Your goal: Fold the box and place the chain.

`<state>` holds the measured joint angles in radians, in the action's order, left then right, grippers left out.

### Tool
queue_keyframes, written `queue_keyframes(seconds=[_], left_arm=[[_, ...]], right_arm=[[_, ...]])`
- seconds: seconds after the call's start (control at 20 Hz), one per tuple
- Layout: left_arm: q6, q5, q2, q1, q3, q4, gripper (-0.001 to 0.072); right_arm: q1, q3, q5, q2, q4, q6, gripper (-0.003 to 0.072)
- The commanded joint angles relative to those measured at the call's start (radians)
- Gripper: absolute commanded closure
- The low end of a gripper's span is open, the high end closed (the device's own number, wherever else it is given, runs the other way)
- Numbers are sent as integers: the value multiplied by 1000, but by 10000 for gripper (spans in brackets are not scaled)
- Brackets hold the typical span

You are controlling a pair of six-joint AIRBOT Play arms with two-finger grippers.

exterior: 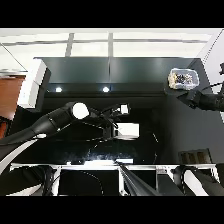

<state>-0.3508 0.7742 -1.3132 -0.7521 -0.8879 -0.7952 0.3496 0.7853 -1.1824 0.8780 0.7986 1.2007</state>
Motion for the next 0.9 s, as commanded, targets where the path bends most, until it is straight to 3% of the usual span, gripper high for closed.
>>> queue_keyframes(seconds=[0.0,0.85], left_arm=[[-21,-24,-31,-24,-13,0,0],[-20,-56,-65,-45,-15,-6,1]], right_arm=[[35,1,-6,0,7,0,641],[35,0,-7,0,7,-10,642]])
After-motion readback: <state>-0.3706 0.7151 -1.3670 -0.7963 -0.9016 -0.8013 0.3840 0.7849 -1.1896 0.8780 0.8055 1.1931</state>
